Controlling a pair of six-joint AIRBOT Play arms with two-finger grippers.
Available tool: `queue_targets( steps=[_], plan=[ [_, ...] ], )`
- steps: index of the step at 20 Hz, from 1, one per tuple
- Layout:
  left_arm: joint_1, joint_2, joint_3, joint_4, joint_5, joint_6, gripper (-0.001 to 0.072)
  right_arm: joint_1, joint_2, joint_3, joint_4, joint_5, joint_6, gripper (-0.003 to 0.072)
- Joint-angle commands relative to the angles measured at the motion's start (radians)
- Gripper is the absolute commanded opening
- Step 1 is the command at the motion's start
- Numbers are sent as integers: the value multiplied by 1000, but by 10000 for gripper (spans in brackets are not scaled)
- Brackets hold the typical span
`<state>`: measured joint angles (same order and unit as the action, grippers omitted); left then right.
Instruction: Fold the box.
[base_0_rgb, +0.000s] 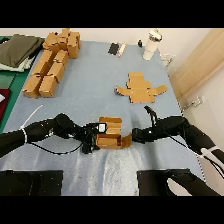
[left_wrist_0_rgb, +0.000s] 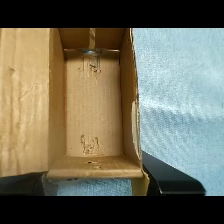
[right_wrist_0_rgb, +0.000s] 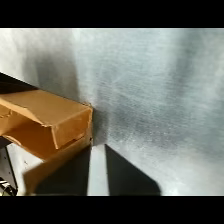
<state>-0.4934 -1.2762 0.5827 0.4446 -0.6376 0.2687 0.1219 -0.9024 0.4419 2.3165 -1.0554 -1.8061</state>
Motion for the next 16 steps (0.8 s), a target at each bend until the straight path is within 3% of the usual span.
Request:
queue_targets(
  steps=[1, 3, 4, 5, 9, 12, 16],
  plan=[
    [0, -1, 0, 0, 0, 0, 461, 5, 57, 6, 21, -28, 26, 245],
    [0, -1, 0, 0, 0, 0, 461, 5, 58, 6, 36, -51, 26, 245],
    [0, -1, 0, 0, 0, 0, 461, 5, 58, 6, 38, -62, 26, 300],
    [0, -1, 0, 0, 0, 0, 461, 5, 58, 6, 44, -67, 26, 422],
    [0, -1, 0, 0, 0, 0, 461, 48, 52, 8, 67, -61, 27, 422],
    [0, -1, 0, 0, 0, 0, 461, 180, 11, 27, 41, 43, 82, 422],
    [0, -1, 0, 0, 0, 0, 461, 343, -85, 138, -202, 126, 343, 422]
  ],
)
